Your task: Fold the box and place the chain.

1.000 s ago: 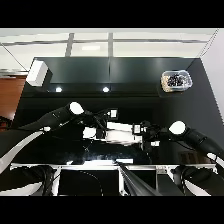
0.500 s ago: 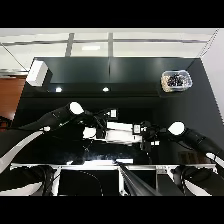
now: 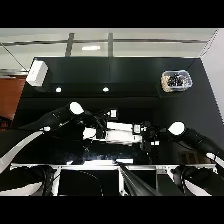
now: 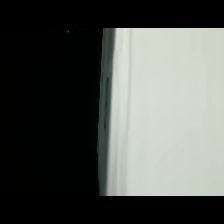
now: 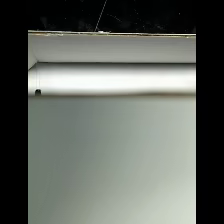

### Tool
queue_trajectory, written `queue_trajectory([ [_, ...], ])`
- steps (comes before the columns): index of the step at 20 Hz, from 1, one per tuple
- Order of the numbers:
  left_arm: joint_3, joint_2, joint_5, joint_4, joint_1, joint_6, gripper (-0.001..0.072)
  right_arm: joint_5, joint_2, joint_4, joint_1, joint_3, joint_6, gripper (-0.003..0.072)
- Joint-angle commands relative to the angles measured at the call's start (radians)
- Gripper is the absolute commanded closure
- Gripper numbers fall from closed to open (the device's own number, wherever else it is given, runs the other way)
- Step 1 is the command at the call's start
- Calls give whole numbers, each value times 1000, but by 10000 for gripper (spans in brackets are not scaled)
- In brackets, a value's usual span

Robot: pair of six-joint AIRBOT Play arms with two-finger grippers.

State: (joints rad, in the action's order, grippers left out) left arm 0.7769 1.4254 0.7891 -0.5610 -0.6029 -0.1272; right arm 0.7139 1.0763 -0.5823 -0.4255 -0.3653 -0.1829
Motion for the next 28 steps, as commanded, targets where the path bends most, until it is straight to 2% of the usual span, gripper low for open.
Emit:
queue_trajectory([
  [1, 1, -1, -2, -1, 0, 0, 686, 9, -15, 3, 0, 0, 0, 50],
  [5, 1, -1, 0, 0, 0, 2, 686, -16, -15, 5, 0, 1, 80, 51],
  [21, 1, -1, -2, 0, 0, 2, 685, -19, -15, -28, 0, 3, 80, 52],
  [22, 1, -1, -2, 0, 0, 2, 685, -19, -15, -28, 0, 4, 77, 160],
  [23, 1, -1, -2, 0, 0, 2, 685, -19, -15, -28, 0, 4, 77, 209],
  [26, 1, -3, 1, 0, 0, 5, 681, -18, -15, -28, 0, 4, 77, 209],
  [27, 1, -10, 1, -2, 1, 5, 644, -18, -15, -28, 0, 4, 77, 209],
  [28, 2, -23, 0, -5, 4, 5, 476, -16, -15, -28, 0, 4, 77, 209],
])
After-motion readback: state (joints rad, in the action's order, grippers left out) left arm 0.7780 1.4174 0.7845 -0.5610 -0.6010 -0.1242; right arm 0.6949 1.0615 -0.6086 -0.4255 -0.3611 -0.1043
